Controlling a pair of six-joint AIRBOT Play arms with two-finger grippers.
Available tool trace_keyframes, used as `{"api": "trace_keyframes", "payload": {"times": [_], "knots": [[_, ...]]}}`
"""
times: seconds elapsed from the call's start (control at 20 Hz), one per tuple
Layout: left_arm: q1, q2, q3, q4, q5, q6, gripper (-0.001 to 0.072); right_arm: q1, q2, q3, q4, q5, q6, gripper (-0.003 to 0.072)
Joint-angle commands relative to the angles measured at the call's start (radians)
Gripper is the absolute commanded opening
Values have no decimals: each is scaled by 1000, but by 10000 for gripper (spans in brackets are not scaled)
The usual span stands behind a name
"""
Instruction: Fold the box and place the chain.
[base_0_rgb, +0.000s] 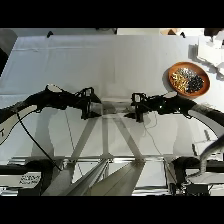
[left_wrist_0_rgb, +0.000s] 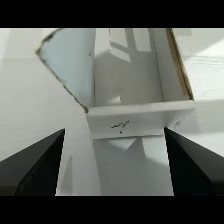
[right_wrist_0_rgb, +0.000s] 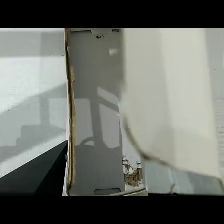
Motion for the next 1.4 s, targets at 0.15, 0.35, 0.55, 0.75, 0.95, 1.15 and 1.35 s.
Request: {"api": "trace_keyframes", "payload": {"times": [0.15,0.35,0.55,0.75,0.95,1.15,1.35], "knots": [[-8,0,0,0,-1,-14,699,1,0,0,2,-2,1,407],[8,1,0,42,-3,-21,698,1,0,0,2,-2,2,407],[33,2,0,32,-48,-47,699,1,0,0,2,-2,1,407],[32,2,0,39,-50,-48,699,1,0,0,2,-2,1,407],[34,2,0,120,-46,-68,699,1,0,0,2,-2,1,407],[34,2,0,101,-40,-84,700,1,0,0,2,-2,1,407],[27,16,0,32,-31,-85,703,1,0,0,2,-2,1,407]]}}
